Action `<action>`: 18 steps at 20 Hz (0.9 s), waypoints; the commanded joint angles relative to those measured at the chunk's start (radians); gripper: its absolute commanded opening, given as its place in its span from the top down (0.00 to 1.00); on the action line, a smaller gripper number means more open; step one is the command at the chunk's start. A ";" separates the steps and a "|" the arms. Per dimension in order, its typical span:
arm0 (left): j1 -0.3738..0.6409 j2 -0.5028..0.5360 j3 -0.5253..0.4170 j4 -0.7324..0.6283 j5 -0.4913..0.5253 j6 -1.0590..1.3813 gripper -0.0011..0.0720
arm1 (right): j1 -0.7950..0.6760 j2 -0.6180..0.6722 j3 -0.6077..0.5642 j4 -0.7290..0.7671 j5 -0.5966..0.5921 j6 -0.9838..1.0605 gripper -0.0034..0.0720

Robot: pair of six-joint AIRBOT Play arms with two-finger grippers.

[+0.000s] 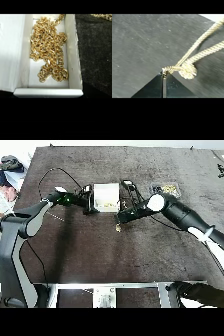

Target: Fold the box and place the chain.

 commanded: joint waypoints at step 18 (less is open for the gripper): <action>0.000 0.000 0.001 0.000 0.000 0.000 0.25 | -0.093 -0.116 -0.008 -0.116 0.064 -0.127 0.71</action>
